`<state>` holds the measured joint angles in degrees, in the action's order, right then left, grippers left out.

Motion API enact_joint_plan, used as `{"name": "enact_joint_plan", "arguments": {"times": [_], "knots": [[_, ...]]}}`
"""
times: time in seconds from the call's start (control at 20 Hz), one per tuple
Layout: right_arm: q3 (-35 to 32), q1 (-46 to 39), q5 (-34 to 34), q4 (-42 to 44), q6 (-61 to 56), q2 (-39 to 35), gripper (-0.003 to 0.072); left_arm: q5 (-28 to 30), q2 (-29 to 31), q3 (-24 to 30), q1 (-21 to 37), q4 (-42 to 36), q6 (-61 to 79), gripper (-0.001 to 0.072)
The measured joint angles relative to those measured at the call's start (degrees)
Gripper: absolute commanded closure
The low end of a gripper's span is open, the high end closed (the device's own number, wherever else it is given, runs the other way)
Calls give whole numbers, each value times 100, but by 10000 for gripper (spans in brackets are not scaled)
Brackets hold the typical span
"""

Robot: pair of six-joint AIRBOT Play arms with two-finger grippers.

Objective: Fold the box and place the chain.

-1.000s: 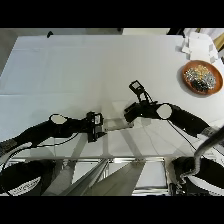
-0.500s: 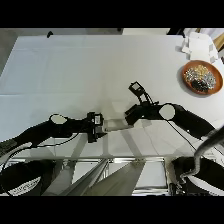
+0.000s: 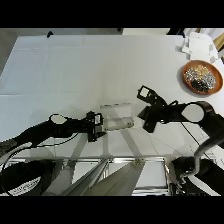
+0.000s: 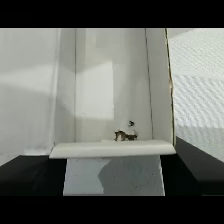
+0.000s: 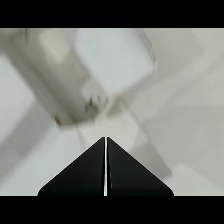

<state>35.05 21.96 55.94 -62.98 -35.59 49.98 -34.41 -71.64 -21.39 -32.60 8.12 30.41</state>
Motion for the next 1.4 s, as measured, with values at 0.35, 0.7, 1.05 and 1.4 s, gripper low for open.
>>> {"name": "enact_joint_plan", "arguments": {"times": [0.35, 0.7, 1.05, 1.4], "knots": [[-752, -813, -275, 393, 3038, -125, 418, -11, 0, -2, 0, 2, 2, 642], [-1246, -466, -1115, 1869, 5698, 208, 473, -11, 0, -2, 0, 2, 2, 642], [-1298, -264, -1622, 2367, 6430, 737, 502, -13, 0, -2, 0, 2, 2, 642], [-1298, -245, -1716, 3003, 6955, 986, 502, -13, 0, -2, 0, 2, 2, 642]]}}
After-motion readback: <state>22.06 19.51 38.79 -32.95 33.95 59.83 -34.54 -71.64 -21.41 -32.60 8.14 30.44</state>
